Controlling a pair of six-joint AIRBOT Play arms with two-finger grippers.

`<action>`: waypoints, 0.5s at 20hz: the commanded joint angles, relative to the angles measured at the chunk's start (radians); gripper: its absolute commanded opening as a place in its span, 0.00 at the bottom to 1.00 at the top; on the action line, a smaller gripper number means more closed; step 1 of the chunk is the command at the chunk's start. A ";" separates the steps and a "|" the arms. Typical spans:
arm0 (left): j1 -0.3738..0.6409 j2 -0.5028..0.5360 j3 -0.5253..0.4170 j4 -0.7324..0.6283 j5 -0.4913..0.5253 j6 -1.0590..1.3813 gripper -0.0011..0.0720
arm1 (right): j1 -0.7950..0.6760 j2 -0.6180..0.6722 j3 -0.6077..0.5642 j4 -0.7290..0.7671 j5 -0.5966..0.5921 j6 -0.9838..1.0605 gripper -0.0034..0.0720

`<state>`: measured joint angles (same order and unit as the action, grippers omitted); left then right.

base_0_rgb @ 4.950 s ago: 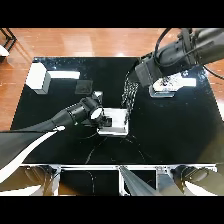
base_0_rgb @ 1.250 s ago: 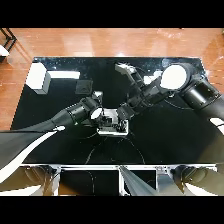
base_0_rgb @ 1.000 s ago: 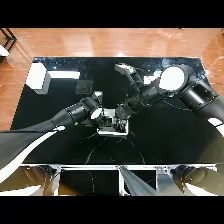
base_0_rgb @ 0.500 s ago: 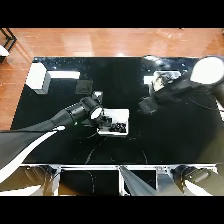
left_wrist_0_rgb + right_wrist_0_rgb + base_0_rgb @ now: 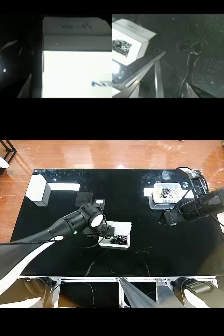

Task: Fold the box and place the chain.

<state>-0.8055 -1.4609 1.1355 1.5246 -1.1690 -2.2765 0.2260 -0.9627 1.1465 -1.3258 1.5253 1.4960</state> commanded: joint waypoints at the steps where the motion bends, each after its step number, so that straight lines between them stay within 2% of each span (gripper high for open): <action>1: 0.000 0.039 0.034 0.013 -0.103 0.012 0.82 | -0.008 0.005 -0.010 -0.003 -0.030 -0.014 0.98; 3: 0.001 0.107 0.034 -0.031 -0.128 0.161 0.82 | -0.008 0.005 -0.010 -0.003 -0.076 -0.032 0.98; 5: 0.011 0.204 0.034 -0.048 -0.207 0.249 0.82 | -0.008 0.005 -0.010 -0.001 -0.122 -0.057 0.98; 8: 0.012 0.396 0.012 0.009 -0.349 0.291 0.83 | -0.008 0.005 -0.014 0.014 -0.171 -0.084 0.98; 9: 0.020 0.475 -0.013 0.016 -0.385 0.291 0.89 | -0.008 0.005 -0.019 0.031 -0.186 -0.084 0.98; 10: 0.040 0.549 -0.042 0.011 -0.443 0.278 0.89 | -0.008 0.005 -0.028 0.055 -0.218 -0.082 0.98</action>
